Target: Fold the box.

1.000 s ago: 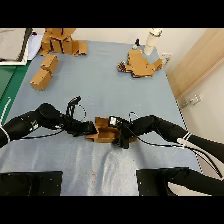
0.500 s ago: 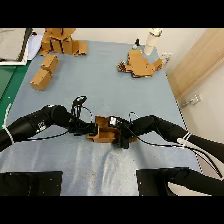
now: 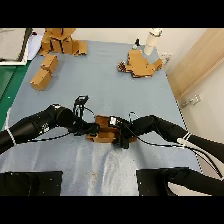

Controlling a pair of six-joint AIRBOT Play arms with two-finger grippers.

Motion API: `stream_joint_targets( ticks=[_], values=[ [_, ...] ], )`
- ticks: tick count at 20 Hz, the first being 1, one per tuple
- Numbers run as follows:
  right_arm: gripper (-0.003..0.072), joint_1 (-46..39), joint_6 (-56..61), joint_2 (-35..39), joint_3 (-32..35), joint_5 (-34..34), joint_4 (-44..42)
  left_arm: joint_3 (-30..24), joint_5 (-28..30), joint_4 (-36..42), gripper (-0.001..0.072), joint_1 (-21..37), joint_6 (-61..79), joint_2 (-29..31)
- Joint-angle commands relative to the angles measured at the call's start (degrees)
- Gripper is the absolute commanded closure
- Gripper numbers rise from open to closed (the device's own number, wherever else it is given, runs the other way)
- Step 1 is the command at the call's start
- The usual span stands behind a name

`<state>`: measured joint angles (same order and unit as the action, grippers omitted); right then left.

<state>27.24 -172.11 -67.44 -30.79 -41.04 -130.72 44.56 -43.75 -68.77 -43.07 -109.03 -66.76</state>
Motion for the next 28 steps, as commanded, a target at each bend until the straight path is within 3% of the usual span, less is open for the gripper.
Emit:
stream_joint_targets(
  ticks=[1, 14, 21, 28],
  values=[
    [0.0187, 0.0, 0.0, 0.0, 0.0, 0.0, 0.0, 0.3, -0.2, -0.7, 0.0186, -0.8, -1.7, 0.0],
    [0.0187, 0.0, 0.0, 0.0, 0.0, 0.0, 0.0, 0.3, 1.5, 9.8, 0.0183, -0.9, 4.9, 0.0],
    [0.0187, 0.0, 0.0, 0.0, 0.0, 0.0, 0.0, 0.5, 2.3, 10.0, 0.0185, -0.9, 3.7, -0.4],
    [0.0187, 0.0, 0.0, 0.0, 0.0, 0.0, 0.0, 2.2, -0.4, 4.0, 0.0186, -1.3, -3.1, -3.1]
  ],
)
